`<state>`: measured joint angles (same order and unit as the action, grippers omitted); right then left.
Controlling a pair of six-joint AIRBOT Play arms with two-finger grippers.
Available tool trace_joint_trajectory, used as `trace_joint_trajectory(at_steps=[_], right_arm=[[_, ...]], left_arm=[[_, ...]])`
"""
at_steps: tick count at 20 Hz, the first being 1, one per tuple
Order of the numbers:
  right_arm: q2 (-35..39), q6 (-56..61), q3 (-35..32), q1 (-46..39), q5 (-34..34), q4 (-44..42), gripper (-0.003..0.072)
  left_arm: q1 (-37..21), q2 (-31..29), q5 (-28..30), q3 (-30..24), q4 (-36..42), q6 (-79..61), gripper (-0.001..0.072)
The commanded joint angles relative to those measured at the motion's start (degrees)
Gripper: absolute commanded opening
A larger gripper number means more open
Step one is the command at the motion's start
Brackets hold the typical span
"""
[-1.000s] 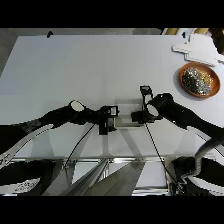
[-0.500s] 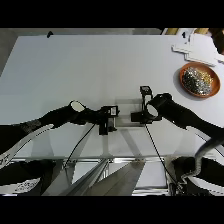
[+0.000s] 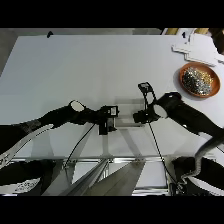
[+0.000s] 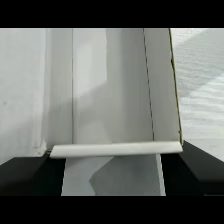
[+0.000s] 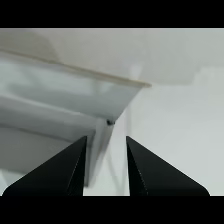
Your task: Fold the box and place the chain.
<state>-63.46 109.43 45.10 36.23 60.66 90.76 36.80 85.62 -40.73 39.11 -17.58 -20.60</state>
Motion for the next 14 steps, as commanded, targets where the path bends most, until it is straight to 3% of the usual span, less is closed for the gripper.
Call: trace_joint_trajectory(at_steps=[1,6,10,14], right_arm=[[8.68,-10.75,2.10,-1.60,2.97,0.35,0.0281],[6.51,-19.61,19.87,-17.14,6.58,0.48,0.0273],[-5.29,-24.04,34.40,-33.79,6.64,0.39,0.0269],[-16.22,-24.72,37.16,-44.28,3.15,0.28,0.0259]], left_arm=[[0.00,0.00,0.00,0.04,0.02,0.04,0.0141],[0.02,0.00,0.00,0.04,0.00,0.04,0.0141],[0.00,0.00,-0.02,0.04,0.00,0.04,0.0141],[0.00,0.00,-0.02,0.04,0.00,0.04,0.0141]])
